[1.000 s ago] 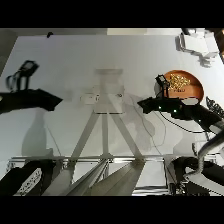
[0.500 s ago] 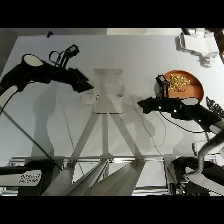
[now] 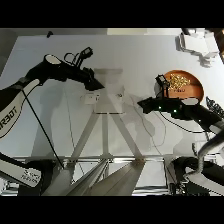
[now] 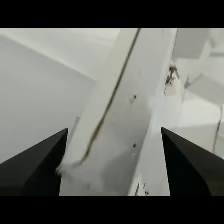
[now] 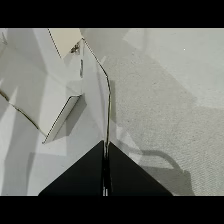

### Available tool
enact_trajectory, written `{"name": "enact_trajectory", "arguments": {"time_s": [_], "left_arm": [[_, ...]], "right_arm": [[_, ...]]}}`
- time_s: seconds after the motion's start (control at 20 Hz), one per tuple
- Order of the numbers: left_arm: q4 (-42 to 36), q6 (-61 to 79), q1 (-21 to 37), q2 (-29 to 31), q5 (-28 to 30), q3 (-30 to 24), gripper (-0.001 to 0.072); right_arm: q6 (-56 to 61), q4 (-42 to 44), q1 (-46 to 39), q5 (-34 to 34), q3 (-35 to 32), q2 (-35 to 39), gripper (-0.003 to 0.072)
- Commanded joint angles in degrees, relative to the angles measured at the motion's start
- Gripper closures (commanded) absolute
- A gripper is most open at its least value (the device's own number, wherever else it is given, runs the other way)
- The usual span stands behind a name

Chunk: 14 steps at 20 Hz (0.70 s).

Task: Fold the box and place the chain.

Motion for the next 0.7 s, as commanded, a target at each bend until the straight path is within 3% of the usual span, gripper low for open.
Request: {"name": "enact_trajectory", "arguments": {"time_s": [0.0,0.05,0.1,0.15,0.2,0.25,0.3,0.35,0.4,0.65], "left_arm": [[0.98,0.59,-1.03,-2.25,-0.02,0.44,0.0081],[0.96,0.59,-1.01,-2.4,-0.07,0.44,0.0111],[0.96,0.59,-1.01,-2.43,-0.42,0.44,0.0247],[0.96,0.63,-0.94,-2.45,-0.9,0.44,0.0296],[0.96,0.61,-0.92,-2.47,-1.36,0.44,0.0302],[0.94,0.63,-0.9,-2.56,-1.95,0.44,0.0379],[0.96,0.9,-0.87,-2.73,-2.93,0.44,0.0533],[0.98,2.45,-0.87,-2.93,-4.39,0.44,0.0588],[0.96,4.0,-0.87,-3.15,-6.1,0.44,0.07],[1.16,5.92,-0.83,-3.1,-7.41,0.44,0.0699]], "right_arm": [[0.02,0.0,0.07,0.02,0.0,-0.02,0.0677],[0.02,0.0,0.07,0.02,-0.02,-0.02,0.0676],[0.02,0.0,0.07,0.02,-0.02,-0.02,0.0676],[0.02,0.0,0.07,0.02,-0.02,-0.02,0.0676],[0.02,0.0,0.07,0.02,-0.02,-0.02,0.0676],[0.02,0.0,0.07,0.02,-0.02,-0.02,0.0676],[0.02,0.0,0.07,0.02,-0.02,-0.02,0.0676],[0.02,0.0,0.07,0.02,0.0,-0.02,0.0676],[0.02,0.0,0.07,0.02,-0.02,-0.02,0.0676],[0.02,0.0,0.07,0.02,0.0,-0.02,0.0676]]}}
